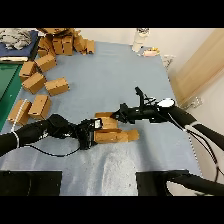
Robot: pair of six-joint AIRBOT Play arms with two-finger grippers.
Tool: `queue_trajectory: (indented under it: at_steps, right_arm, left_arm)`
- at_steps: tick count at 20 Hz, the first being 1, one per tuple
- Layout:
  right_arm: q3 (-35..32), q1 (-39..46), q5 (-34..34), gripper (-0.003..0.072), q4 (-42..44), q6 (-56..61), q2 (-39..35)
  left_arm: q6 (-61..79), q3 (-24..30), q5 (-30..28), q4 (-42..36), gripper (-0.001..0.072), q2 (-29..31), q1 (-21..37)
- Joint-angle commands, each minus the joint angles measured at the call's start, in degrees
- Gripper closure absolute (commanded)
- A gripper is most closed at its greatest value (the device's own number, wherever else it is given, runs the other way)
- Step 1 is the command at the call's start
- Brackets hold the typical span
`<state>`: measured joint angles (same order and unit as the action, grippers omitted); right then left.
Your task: Fold the box.
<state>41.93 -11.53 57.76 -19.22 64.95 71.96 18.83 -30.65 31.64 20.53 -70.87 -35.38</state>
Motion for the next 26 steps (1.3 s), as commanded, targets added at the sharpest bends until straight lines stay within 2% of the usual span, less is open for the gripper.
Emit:
queue_trajectory:
  at_steps: [1, 5, 12, 15, 18, 21, 23, 26]
  right_arm:
    - [1.8, -0.6, 0.5, 0.0682, 0.4, -3.7, 7.2]
    - [1.3, -2.5, 0.2, 0.0682, -2.9, -5.1, 10.9]
    - [1.3, -2.9, -3.1, 0.0682, -5.6, -6.8, 11.6]
    - [2.1, -2.5, -3.4, 0.0682, -5.4, -8.7, 11.1]
    - [4.4, 1.6, -5.5, 0.0682, -6.5, -10.1, 6.9]
    - [6.3, 8.6, -9.9, 0.0682, -18.4, -10.8, 0.7]
    - [5.9, 11.5, -9.0, 0.0682, -27.2, -12.6, -3.9]
    - [2.7, 9.8, -8.3, 0.0682, -37.3, -15.7, -12.2]
  left_arm:
    - [0.0, 0.0, 0.0, 0.0, 0.0247, 0.0, 0.0]
    - [0.0, 0.0, 0.0, 0.0, 0.0247, 0.0, 0.0]
    - [0.0, 0.0, 0.0, 0.0, 0.0247, 0.0, 0.0]
    - [0.0, 0.0, 0.0, 0.0, 0.0247, 0.0, 0.0]
    - [0.0, 0.0, 0.0, 0.0, 0.0247, 0.0, 0.0]
    - [0.0, 0.0, 0.0, 0.0, 0.0247, 0.0, 0.0]
    - [0.0, 0.0, 0.0, 0.0, 0.0247, 0.0, 0.0]
    - [0.0, 0.0, 0.0, 0.0, 0.0247, 0.0, 0.0]
